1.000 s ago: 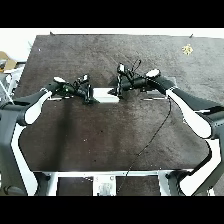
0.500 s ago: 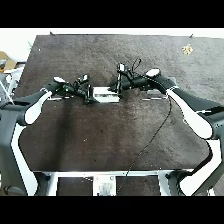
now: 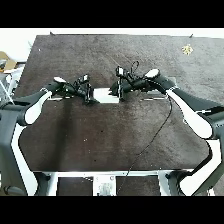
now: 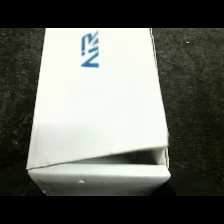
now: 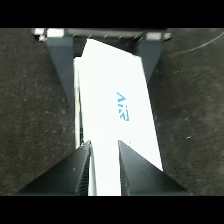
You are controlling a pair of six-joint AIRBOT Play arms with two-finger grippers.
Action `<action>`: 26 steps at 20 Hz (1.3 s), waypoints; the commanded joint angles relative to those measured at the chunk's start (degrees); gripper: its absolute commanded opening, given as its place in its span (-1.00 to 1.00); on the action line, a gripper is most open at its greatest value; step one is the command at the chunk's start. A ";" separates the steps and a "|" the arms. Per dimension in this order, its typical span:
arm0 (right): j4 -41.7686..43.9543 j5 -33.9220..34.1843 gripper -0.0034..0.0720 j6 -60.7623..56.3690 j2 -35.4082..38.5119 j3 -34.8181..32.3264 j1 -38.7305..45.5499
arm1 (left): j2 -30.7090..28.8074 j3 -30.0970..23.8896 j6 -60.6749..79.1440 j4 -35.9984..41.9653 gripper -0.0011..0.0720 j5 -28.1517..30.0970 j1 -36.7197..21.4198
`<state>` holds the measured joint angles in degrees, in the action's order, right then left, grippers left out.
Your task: Fold the box and place the chain.
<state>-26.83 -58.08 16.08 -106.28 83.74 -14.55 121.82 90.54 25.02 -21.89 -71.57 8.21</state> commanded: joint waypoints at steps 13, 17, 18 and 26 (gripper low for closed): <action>19.78 -5.53 -0.77 -0.96 0.04 -2.47 1.09 | -0.04 0.00 -0.09 0.07 -0.52 0.17 -0.04; 10.23 1.40 -0.86 -7.02 0.02 -2.45 -2.62 | -0.04 0.00 -0.09 0.09 -0.52 0.17 -0.04; 6.82 2.47 -0.86 -8.33 -0.09 -2.45 -3.26 | -0.04 0.00 -0.09 0.07 -0.52 0.17 -0.04; -5.27 5.64 -0.86 -18.93 -1.49 -2.03 -4.07 | -0.04 0.00 -0.09 0.07 -0.52 0.17 -0.04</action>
